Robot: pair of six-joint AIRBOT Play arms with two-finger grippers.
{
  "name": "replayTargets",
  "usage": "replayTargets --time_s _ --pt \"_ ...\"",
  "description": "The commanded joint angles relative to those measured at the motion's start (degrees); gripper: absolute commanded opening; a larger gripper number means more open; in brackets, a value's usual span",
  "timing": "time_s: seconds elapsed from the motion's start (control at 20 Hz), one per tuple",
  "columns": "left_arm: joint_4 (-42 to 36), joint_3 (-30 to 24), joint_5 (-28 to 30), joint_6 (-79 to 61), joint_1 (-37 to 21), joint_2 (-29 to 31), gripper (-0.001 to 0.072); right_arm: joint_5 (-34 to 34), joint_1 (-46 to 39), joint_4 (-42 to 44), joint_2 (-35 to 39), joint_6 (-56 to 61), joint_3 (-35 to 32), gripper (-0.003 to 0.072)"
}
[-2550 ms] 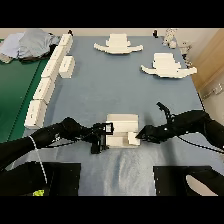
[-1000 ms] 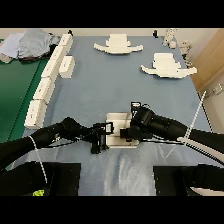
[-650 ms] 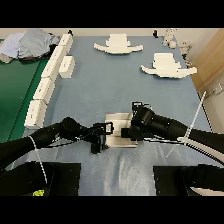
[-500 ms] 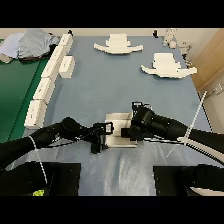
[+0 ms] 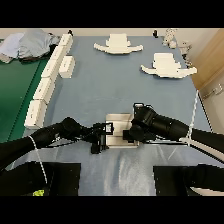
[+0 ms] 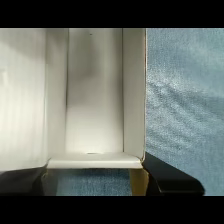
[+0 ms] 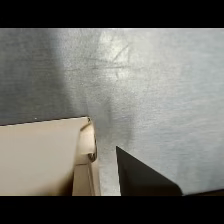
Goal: Fold the box.
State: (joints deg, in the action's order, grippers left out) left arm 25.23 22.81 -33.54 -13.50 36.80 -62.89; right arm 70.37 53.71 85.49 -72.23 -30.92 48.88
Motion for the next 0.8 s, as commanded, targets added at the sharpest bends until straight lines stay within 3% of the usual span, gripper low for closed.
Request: replayTargets --time_s 0.0,0.3,0.5,0.6,0.65,0.75 --pt "0.0 0.0 0.0 0.0 0.0 0.0 0.0429 1.0 0.0 1.4 0.3 -0.9 0.1 0.0384" --pt "0.0 0.0 0.0 0.0 0.0 0.0 0.0428 1.9 -0.2 2.7 3.7 -5.2 3.5 0.0384" --pt "0.0 0.0 0.0 0.0 0.0 0.0 0.0428 11.2 -0.7 0.9 8.7 -12.6 10.1 0.0367" --pt "0.0 0.0 0.0 0.0 0.0 0.0 0.0429 14.1 -4.0 -1.6 11.3 -16.2 10.7 0.0063" --pt "0.0 0.0 0.0 0.0 0.0 0.0 0.0428 15.0 -7.5 -2.7 11.7 -18.0 10.7 0.0019" --pt "0.0 0.0 0.0 0.0 0.0 0.0 0.0428 12.5 -17.3 0.3 11.0 -25.4 9.2 0.0003"
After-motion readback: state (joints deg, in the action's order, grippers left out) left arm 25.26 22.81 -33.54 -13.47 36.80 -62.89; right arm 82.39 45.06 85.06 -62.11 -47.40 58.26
